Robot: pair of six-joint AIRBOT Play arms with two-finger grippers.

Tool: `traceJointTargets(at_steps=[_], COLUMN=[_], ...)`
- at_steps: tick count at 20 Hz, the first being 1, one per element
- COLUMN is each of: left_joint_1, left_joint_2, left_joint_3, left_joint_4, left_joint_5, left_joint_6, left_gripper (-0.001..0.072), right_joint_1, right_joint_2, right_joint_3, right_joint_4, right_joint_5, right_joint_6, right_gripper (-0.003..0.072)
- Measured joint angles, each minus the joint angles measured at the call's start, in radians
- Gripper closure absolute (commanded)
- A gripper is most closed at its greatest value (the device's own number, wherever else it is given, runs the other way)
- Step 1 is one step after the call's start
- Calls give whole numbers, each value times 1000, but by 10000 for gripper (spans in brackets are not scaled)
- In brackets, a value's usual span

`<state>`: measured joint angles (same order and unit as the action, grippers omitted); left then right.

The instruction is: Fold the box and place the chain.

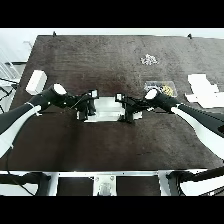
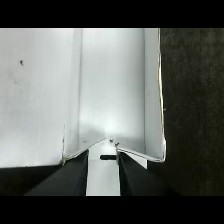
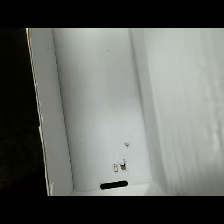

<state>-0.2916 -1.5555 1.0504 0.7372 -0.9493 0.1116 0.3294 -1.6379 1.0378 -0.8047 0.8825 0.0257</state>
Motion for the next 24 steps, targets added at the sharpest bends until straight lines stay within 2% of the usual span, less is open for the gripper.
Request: traceJointTargets(at_steps=[4, 8, 9, 10, 12, 13, 14, 24], left_joint_1=[0, 0, 0, 0, 0, 0, 0, 0], left_joint_2=[-23, -38, -39, -40, -42, -43, -43, -45], left_joint_3=[0, 0, 0, 0, -1, -1, -1, -1], left_joint_4=[-40, -75, -87, -100, -120, -130, -137, -152], left_joint_5=[-2, -3, -3, -3, -3, -2, -2, -3], left_joint_6=[18, 34, 42, 47, 55, 58, 59, 46], left_gripper=[480, 431, 237, 204, 202, 104, 46, 46], right_joint_1=[0, 0, 0, 0, 0, 0, 0, 0], right_joint_2=[0, 0, 0, 0, 0, 0, 0, 0], right_joint_3=[0, 0, 0, 0, 0, 0, 0, 0], right_joint_4=[0, 0, 0, 0, 0, 0, 0, 0], right_joint_5=[0, 0, 0, 0, 0, 0, 0, 0], right_joint_6=[0, 0, 0, 1, 1, 1, 1, 0], right_gripper=[112, 112, 112, 112, 112, 112, 112, 112])
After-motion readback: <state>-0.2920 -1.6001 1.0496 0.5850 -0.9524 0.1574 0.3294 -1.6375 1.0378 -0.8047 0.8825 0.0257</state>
